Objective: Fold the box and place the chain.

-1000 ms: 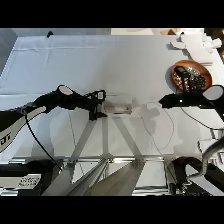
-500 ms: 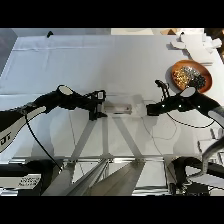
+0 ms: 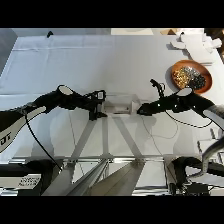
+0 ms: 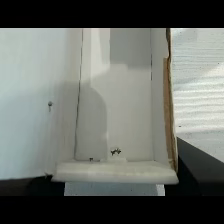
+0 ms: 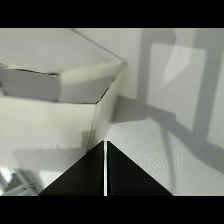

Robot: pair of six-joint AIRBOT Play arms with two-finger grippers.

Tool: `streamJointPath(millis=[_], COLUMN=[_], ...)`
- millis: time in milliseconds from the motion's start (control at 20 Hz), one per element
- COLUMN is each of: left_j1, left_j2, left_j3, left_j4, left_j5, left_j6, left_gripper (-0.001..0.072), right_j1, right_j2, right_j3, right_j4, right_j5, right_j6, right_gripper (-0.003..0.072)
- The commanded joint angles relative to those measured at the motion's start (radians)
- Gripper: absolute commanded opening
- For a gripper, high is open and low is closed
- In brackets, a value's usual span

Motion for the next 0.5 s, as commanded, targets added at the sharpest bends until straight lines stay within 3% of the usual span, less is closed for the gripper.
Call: streamJointPath(millis=[0, 50, 450], left_j1=[0.0, 0.0, 0.0], left_j2=[-0.001, -0.001, -0.001], left_j3=[0.0, 0.0, 0.0], left_j4=[0.0, 0.0, 0.0], left_j5=[0.0, 0.0, 0.0], left_j6=[0.0, 0.0, 0.0], left_gripper=[0.0275, 0.0275, 0.0275], right_j1=[0.001, 0.001, 0.001], right_j2=[0.0, 0.002, 0.071], right_j3=[0.0, 0.0, 0.0], right_j4=[0.099, 0.123, 0.142], right_j5=[0.03, 0.03, -0.004], right_j6=[-0.019, -0.019, -0.014], right_gripper=[0.0064, 0.0163, 0.0182])
